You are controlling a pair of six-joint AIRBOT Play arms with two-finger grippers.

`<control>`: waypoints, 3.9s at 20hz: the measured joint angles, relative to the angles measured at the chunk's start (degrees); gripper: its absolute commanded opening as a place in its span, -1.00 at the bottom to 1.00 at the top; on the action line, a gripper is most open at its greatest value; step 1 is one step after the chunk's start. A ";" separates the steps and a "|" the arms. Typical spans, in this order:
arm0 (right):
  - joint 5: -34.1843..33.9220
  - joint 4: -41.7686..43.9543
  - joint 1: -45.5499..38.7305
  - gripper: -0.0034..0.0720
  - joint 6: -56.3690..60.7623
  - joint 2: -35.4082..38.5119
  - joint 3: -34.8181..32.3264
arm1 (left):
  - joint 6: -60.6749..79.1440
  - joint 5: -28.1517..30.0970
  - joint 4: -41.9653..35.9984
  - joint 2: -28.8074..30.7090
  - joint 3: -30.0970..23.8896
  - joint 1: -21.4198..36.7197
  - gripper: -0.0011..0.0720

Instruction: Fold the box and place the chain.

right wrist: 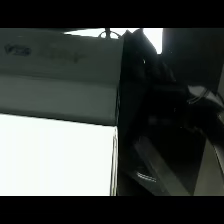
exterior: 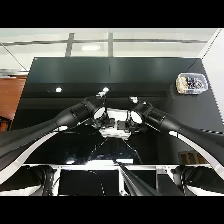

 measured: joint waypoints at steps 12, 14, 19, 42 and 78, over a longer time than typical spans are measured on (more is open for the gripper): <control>0.17 0.09 -0.31 -0.04 -0.50 0.59 0.20 | -0.04 0.39 -0.24 0.00 -0.02 0.00 -0.90; 0.63 0.09 -0.37 -0.04 -1.29 1.44 0.24 | -0.04 0.33 -0.24 0.00 0.00 0.00 -0.90; 2.89 -1.70 -0.52 -0.04 -3.69 7.58 0.28 | -0.22 -0.04 -0.24 0.00 -0.02 0.00 -0.89; -3.91 -1.57 -59.12 0.73 -11.15 -4.04 21.33 | -0.11 -0.13 -0.22 0.00 0.00 0.00 -0.90; 5.97 14.40 -63.65 -0.88 -30.10 -15.04 42.29 | -0.15 -0.07 -0.17 0.00 -0.02 0.00 -0.90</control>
